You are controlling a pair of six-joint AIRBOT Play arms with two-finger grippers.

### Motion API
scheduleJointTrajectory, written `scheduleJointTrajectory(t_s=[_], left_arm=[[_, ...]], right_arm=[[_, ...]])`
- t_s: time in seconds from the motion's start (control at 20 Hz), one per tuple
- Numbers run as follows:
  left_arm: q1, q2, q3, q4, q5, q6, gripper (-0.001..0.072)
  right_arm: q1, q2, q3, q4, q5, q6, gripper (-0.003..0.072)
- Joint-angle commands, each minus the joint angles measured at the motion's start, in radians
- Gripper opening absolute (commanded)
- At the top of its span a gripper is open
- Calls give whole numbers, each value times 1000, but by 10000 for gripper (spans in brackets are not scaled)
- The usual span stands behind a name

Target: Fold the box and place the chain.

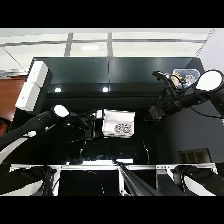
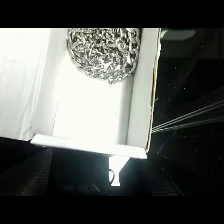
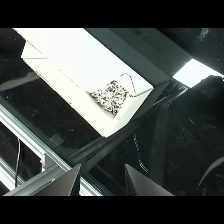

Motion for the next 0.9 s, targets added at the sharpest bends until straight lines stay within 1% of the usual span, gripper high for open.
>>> scheduleJointTrajectory(t_s=[0.0,0.1,0.25,0.3,0.45,0.5,0.65,0.85], left_arm=[[-1,-11,5,-11,32,22,717],[0,-14,7,-8,56,27,717],[-1,-26,16,-8,47,52,717],[-1,-27,18,-8,40,67,717],[-8,-27,19,-11,-24,118,717],[-19,-28,19,-11,-28,118,716],[-53,-28,19,-11,3,117,716],[-56,-28,19,-17,25,111,716]], right_arm=[[0,1,1,0,-2,0,301],[0,1,1,0,-3,0,301],[0,1,1,1,-4,1,301],[0,1,1,1,-4,0,301],[0,1,1,0,-4,1,301],[0,1,1,0,-5,0,301],[0,1,1,0,-23,1,300],[0,1,1,0,-26,0,301]])
